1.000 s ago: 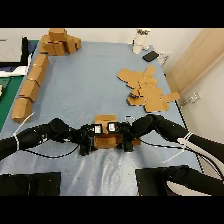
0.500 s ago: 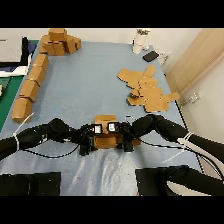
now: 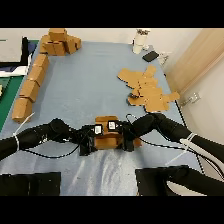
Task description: Fold the box.
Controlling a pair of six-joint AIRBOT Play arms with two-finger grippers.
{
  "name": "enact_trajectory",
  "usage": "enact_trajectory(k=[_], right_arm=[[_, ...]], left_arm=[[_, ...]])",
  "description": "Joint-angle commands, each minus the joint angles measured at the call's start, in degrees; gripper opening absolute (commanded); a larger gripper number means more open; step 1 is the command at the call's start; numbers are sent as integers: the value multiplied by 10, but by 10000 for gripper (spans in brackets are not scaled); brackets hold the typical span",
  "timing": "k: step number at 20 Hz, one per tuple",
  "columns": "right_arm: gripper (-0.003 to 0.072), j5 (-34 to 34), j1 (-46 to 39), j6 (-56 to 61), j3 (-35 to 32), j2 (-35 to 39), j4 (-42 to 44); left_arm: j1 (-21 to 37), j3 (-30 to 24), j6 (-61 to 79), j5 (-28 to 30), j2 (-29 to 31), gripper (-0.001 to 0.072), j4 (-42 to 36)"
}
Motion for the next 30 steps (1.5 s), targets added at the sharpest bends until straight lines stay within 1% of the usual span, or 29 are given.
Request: enact_trajectory(k=[1,4,6,8,10,11,13,14,15,16,18,19,20,21,23,24,26,27,28,30], right_arm=[[720,-24,-6,98,6,29,-92],[720,-42,-25,189,6,50,-141],[717,-91,-29,256,7,69,-148],[715,-154,-28,332,7,90,-125],[715,-197,-28,416,7,104,-69],[715,-211,-28,479,7,107,-26],[714,-208,-28,611,6,106,59],[714,-200,-28,670,6,106,78],[714,-189,-28,718,6,106,82],[703,-173,-28,742,6,106,78],[702,-112,-28,779,6,106,88],[639,-82,-28,798,7,106,103],[470,-61,-28,796,9,105,131],[435,-49,-28,783,20,98,147],[435,-45,-35,760,69,65,135],[400,-42,-41,744,96,41,133],[259,-41,-42,709,147,-26,133],[150,-42,-41,695,163,-60,134],[119,-44,-41,691,175,-92,135],[120,-51,-40,679,184,-141,135]], left_arm=[[0,1,0,2,0,402,0],[0,1,0,2,0,402,0],[0,1,0,2,0,402,0],[0,1,0,2,0,402,0],[0,1,0,1,0,402,0],[0,1,0,2,0,402,0],[0,1,0,2,0,402,0],[0,1,0,1,0,402,0],[0,1,0,2,0,402,0],[0,1,0,2,0,402,0],[0,1,0,2,0,402,0],[0,1,0,2,0,402,0],[0,1,0,2,0,403,0],[0,1,0,2,0,402,0],[0,1,0,2,0,402,0],[0,1,0,1,0,403,0],[0,1,0,2,0,402,0],[0,1,0,2,0,402,0],[0,1,0,2,0,402,0],[0,1,0,2,0,402,0]])
